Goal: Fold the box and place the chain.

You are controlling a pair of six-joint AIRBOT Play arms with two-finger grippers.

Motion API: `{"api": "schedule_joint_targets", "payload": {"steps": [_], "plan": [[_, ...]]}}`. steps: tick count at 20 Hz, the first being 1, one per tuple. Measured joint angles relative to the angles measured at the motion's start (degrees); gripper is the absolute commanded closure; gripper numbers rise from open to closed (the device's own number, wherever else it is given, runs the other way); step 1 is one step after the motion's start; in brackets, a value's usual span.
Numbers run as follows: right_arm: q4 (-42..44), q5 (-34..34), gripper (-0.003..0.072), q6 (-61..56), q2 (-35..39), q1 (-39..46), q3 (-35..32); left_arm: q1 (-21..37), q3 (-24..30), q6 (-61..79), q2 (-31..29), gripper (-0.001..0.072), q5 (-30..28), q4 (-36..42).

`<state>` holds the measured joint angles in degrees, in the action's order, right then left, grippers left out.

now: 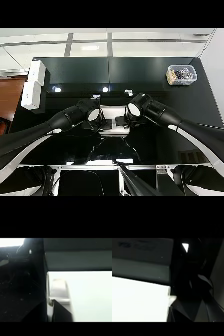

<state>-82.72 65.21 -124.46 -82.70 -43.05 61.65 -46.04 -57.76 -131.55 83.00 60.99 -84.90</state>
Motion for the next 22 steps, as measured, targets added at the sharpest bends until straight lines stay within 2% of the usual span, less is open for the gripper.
{"api": "schedule_joint_targets", "payload": {"steps": [4,6,11,13,16,17,18,22], "plan": [[-0.07,0.33,0.0478,-0.79,-1.62,-0.20,0.13,0.00,0.00,0.00,0.00,0.0680,0.02,0.07],[0.50,0.33,0.0672,-1.07,-2.40,-0.24,0.17,0.00,0.00,-0.02,0.00,0.0680,0.02,0.07],[1.11,-0.22,0.0668,-2.45,-3.15,-0.24,0.20,0.00,0.00,-0.22,0.00,0.0680,0.48,-0.02],[1.16,-0.39,0.0482,-2.43,-3.23,-0.26,0.20,0.00,0.00,0.22,0.00,0.0680,0.13,-0.24],[1.25,-1.03,0.0488,-3.13,-3.30,-0.26,0.26,0.00,0.00,0.15,0.00,0.0680,-0.11,-0.28],[1.22,-1.07,0.0636,-3.37,-3.30,-0.26,0.26,0.00,0.00,0.04,-0.02,0.0680,-0.11,-0.26],[1.07,-0.98,0.0671,-3.56,-3.30,-0.26,0.26,0.00,-0.02,0.04,-0.02,0.0680,0.04,-0.26],[1.05,-1.09,0.0670,-4.20,-3.30,-0.24,0.26,0.00,-0.02,-0.20,-0.02,0.0680,0.09,-0.04]]}}
